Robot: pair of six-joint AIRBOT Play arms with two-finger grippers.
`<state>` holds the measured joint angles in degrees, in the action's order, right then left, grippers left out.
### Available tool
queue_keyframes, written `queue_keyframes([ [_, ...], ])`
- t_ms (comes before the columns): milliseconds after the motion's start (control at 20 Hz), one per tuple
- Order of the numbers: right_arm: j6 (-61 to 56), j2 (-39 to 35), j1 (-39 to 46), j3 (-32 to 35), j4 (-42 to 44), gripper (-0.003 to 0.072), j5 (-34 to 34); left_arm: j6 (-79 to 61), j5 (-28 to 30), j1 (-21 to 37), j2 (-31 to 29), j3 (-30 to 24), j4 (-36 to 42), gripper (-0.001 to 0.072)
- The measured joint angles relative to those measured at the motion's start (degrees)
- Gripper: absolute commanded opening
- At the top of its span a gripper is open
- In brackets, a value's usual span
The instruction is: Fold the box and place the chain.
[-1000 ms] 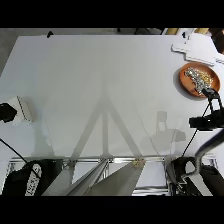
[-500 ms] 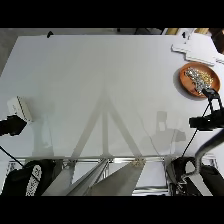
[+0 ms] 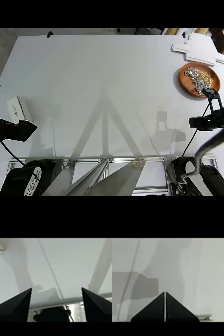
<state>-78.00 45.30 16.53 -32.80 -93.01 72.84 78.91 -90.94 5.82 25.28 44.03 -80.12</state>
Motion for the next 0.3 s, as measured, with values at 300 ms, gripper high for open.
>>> queue_keyframes([
  [300, 0.0, 0.0, 0.0, 0.0, 0.0, 0.0015, 0.0, -2.7, 0.0, -2.1, 0.0, 0.0, 0.7, 0.0691],
])
